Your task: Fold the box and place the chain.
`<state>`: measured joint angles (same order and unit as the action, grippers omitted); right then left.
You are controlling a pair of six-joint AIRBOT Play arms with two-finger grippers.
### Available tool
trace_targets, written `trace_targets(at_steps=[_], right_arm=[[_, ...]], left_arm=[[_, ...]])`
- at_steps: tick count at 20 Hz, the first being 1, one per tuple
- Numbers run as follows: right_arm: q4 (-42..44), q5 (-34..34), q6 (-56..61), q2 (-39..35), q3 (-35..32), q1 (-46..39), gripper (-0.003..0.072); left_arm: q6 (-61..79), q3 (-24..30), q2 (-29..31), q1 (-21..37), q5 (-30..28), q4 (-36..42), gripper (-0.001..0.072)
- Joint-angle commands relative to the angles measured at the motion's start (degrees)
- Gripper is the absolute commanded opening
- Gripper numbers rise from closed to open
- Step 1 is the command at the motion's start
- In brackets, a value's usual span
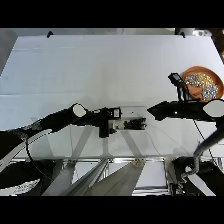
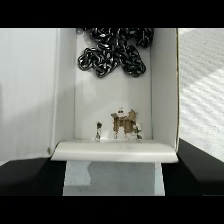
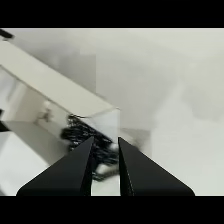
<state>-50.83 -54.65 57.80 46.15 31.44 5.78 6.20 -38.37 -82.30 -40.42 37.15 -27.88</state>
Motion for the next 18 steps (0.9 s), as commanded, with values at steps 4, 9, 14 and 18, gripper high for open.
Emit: trace_targets(at_steps=[4,9,14,18], right_arm=[[-16.85,2.67,-6.47,-0.31,0.02,-1.14,0.0157],[-16.81,-3.67,-33.57,1.68,-0.02,1.70,0.0363],[-17.57,-0.76,-52.78,8.44,-0.02,10.58,0.0447],[-18.56,2.58,-55.39,8.87,-0.15,12.11,0.0446]], left_arm=[[0.00,0.02,0.00,-0.02,-0.02,-0.02,0.0133],[0.00,0.02,0.00,-0.02,-0.04,-0.04,0.0133],[0.00,0.02,0.00,-0.02,-0.02,-0.02,0.0134],[0.00,0.02,0.00,-0.02,-0.02,-0.02,0.0133]])
